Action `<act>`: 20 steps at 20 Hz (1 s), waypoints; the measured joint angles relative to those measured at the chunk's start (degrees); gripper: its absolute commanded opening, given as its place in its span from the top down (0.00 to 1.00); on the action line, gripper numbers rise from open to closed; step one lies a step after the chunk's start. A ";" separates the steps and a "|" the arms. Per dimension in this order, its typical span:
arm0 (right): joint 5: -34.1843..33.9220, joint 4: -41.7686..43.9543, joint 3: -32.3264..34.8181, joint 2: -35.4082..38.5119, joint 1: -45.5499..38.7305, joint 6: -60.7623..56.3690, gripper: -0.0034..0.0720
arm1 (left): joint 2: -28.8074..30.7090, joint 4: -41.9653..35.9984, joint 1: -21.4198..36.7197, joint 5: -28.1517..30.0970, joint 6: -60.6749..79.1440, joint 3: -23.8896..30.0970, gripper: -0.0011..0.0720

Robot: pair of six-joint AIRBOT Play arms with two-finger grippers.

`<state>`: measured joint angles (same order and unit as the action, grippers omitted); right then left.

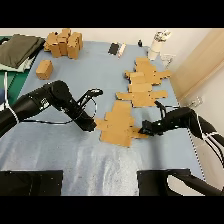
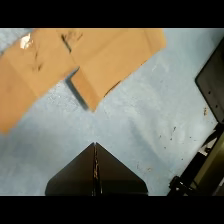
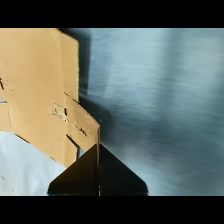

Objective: Fold the box.

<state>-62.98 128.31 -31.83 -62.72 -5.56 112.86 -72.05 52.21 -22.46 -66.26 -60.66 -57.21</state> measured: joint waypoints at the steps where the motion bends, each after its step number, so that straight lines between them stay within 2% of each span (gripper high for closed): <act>1: 0.02 0.46 0.00 -0.13 1.95 1.46 0.95 | 0.00 -0.22 0.15 -0.46 -0.22 0.00 0.92; 2: 0.04 0.76 0.00 -0.22 4.17 3.06 0.95 | 0.00 -0.28 0.31 -0.98 -0.24 -0.02 0.56; 3: 0.13 0.87 0.00 -0.26 6.32 4.50 0.95 | 0.00 -0.46 0.72 -1.55 -0.44 -0.07 0.35; 11: 5.70 0.39 0.00 -0.37 21.44 9.57 0.95 | -0.09 -1.01 9.22 -3.72 -1.66 0.35 0.35; 13: 7.50 0.26 0.00 -0.37 24.13 9.66 0.95 | -0.81 -1.01 11.78 -3.50 -1.70 1.01 0.31; 20: 10.71 0.02 0.00 -0.09 28.63 8.52 0.95 | -7.89 -5.11 14.93 -4.02 0.07 2.27 0.31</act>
<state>-52.27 128.33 -31.83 -62.81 23.07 121.38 -79.94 47.09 -7.53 -70.28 -60.60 -54.94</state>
